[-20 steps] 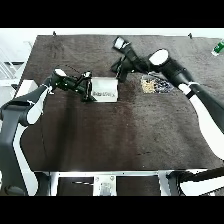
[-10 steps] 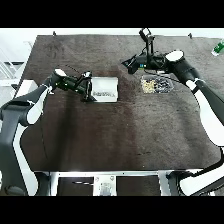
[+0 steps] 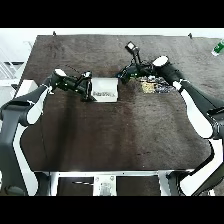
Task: Fold the box and place the chain.
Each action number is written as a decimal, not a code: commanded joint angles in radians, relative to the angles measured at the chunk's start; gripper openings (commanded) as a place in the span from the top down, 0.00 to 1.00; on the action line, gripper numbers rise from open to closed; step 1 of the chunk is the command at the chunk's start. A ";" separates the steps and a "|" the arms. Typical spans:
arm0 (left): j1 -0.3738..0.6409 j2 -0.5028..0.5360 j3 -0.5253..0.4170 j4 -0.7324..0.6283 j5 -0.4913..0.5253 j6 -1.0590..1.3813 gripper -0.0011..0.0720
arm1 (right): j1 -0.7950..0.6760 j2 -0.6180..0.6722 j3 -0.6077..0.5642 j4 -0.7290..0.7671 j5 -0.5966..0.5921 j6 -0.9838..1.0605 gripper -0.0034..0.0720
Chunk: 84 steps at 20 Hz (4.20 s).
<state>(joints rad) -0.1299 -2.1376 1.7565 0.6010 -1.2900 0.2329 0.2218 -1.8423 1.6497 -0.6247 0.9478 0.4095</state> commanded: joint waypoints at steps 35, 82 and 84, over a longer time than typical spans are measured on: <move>0.001 0.001 0.001 0.000 0.000 0.000 0.29 | 0.145 -0.064 0.099 -0.249 0.187 0.017 0.36; 0.001 0.001 0.001 0.000 -0.001 0.000 0.29 | 0.180 -0.075 0.181 -0.372 0.108 0.060 0.67; 0.001 0.001 0.001 0.000 0.000 0.000 0.29 | 0.180 -0.075 0.201 -0.372 0.109 0.070 0.67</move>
<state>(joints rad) -0.1284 -2.1376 1.7573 0.5999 -1.2896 0.2310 0.4034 -1.9194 1.8202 -1.0016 1.0698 0.4694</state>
